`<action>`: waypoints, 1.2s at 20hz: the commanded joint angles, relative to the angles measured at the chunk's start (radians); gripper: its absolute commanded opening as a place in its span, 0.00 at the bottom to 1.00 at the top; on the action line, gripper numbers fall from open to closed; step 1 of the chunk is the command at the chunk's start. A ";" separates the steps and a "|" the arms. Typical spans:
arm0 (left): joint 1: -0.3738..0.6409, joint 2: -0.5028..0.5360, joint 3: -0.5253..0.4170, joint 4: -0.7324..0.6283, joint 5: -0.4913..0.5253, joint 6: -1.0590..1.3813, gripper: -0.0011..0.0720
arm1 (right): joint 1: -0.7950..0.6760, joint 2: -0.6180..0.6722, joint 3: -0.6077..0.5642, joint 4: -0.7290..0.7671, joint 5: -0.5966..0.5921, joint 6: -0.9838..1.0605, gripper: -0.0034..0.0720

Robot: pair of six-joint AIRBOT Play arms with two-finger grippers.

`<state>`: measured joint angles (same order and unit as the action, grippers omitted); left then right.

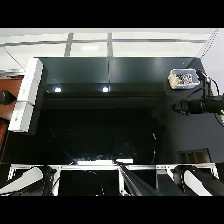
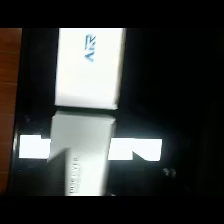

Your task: Fold the box and place the chain.

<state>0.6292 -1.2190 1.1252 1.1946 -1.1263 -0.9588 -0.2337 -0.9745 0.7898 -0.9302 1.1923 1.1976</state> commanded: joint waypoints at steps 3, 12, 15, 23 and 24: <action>-0.119 0.048 0.208 -0.119 -0.209 -0.240 0.04 | 0.020 0.002 0.000 0.097 0.082 -0.069 0.06; -0.770 0.600 -0.371 0.014 0.413 -0.248 0.04 | 0.396 0.143 -0.031 -0.208 -0.352 -0.113 0.06; -0.854 0.689 -0.583 0.110 0.474 -0.261 0.04 | 0.367 0.140 -0.170 -0.283 -0.550 -0.069 0.06; -0.852 0.709 -0.640 0.103 0.465 -0.261 0.05 | 0.286 0.140 -0.234 -0.277 -0.426 -0.069 0.06; -0.852 0.709 -0.640 0.103 0.465 -0.261 0.05 | 0.286 0.140 -0.234 -0.276 -0.426 -0.069 0.06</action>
<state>-0.2173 -0.5171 0.4992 1.2900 -0.6720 -1.2194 0.0586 -0.8360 0.5648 -1.1973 0.7570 1.1263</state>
